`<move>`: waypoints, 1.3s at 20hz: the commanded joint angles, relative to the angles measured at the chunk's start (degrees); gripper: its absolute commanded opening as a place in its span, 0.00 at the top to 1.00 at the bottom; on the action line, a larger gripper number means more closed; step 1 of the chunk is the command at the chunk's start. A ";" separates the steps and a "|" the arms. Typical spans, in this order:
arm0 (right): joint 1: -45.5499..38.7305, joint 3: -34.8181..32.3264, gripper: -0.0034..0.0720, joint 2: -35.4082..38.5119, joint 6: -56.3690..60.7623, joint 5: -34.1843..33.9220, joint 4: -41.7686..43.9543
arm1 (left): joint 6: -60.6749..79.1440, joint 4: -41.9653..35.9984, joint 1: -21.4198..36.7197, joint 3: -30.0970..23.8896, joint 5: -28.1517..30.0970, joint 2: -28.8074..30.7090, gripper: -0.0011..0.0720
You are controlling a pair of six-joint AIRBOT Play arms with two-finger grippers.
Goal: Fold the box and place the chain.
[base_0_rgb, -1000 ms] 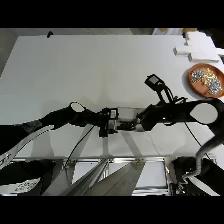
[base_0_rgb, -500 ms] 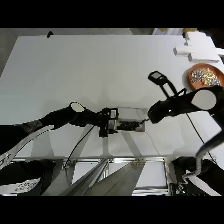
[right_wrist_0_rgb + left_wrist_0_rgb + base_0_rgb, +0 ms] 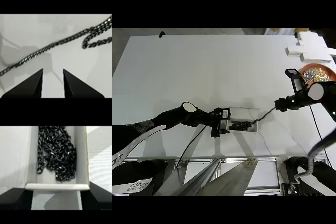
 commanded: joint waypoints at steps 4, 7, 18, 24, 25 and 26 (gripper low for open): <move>-0.72 -0.63 0.59 -8.68 3.19 -7.69 -1.14 | 0.02 0.02 0.00 0.02 0.02 0.02 0.89; -0.72 -0.63 0.59 -10.29 3.19 -8.90 -0.72 | 0.02 0.02 0.00 0.02 0.04 0.02 0.89; -0.72 -0.63 0.62 -12.63 3.26 -10.05 -0.46 | 0.00 0.02 0.00 0.02 0.02 0.02 0.89; 0.46 -0.63 0.94 -14.01 2.67 -7.96 0.13 | 0.02 0.02 0.00 0.02 0.02 0.02 0.89; 1.03 -0.63 0.94 -13.55 2.64 -7.21 -0.17 | 0.02 0.02 0.00 0.02 0.02 0.02 0.89; 1.55 -0.63 0.94 -12.79 2.64 -6.29 -0.85 | 0.02 0.02 0.00 0.02 0.02 0.02 0.89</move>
